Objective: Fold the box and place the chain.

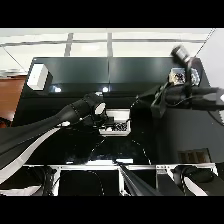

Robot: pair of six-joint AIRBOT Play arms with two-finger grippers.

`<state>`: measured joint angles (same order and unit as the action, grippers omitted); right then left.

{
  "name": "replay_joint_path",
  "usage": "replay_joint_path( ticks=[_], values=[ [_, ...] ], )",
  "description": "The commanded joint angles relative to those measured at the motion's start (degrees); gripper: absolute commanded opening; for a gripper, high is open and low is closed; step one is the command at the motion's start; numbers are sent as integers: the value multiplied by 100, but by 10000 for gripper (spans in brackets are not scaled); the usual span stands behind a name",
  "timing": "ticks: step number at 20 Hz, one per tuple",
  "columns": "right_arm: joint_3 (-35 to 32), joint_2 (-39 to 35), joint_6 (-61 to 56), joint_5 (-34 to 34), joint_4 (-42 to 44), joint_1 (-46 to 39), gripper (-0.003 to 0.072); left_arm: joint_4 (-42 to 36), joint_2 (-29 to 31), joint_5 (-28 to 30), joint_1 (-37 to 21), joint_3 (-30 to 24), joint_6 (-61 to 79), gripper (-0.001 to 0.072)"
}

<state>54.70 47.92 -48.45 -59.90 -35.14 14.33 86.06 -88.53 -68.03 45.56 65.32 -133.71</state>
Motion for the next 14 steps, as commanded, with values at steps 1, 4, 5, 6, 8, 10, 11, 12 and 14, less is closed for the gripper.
replay_joint_path(
  ticks=[1, 4, 5, 6, 8, 10, 11, 12, 14],
  values=[
    [422, 0, -341, -140, 1327, -22, 18, 2, -2, 4, 0, 2, 0, 27],
    [186, 96, -374, -118, 1016, 289, 18, 2, -2, 4, 0, 2, 0, 26],
    [9, 179, -435, -70, 907, 435, 20, 2, -2, 2, 0, 2, 0, 26],
    [-184, 260, -557, 48, 769, 568, 21, 0, -4, 0, 0, 2, -2, 26],
    [-540, 428, -621, 297, 673, 741, 21, 0, -4, 7, 0, 2, -2, 26],
    [-748, 590, -706, 369, 651, 772, 180, 2, -4, 7, 0, 2, -2, 27],
    [-763, 632, -776, 382, 498, 743, 281, 2, -4, 7, 0, 2, -2, 26],
    [-761, 632, -793, 398, 295, 675, 281, 2, -4, 7, 0, 2, -2, 27],
    [-756, 590, -789, 269, 175, 271, 280, 0, -4, 9, 0, 2, -2, 27]
  ],
)
